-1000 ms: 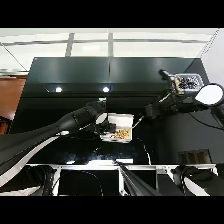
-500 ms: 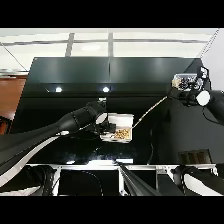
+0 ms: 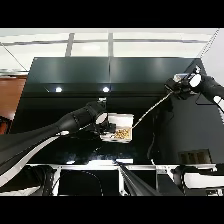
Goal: Fold the box and place the chain.
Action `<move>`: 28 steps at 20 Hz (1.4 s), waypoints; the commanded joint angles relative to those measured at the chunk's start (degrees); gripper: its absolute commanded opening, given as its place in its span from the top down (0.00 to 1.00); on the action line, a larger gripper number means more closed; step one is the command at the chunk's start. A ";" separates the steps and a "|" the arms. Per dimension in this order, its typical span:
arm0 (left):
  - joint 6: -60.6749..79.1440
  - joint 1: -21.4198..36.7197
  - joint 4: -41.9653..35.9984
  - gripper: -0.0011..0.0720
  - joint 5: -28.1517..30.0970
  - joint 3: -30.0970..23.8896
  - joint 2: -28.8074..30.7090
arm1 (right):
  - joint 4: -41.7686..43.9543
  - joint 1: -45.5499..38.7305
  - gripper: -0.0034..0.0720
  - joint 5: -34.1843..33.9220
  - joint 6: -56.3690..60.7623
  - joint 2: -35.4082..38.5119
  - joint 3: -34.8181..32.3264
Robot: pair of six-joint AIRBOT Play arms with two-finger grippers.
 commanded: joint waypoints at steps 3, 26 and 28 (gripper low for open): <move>0.00 0.04 0.02 0.95 -0.02 0.07 0.00 | -0.81 -0.13 0.95 3.98 -1.84 -2.01 2.01; 0.02 0.04 0.02 0.95 -0.70 0.07 0.00 | 44.98 0.04 0.94 40.24 -39.10 46.69 1.95; 0.02 0.04 0.02 0.95 -1.09 0.07 0.00 | 53.31 0.04 0.94 39.85 -41.03 46.66 1.97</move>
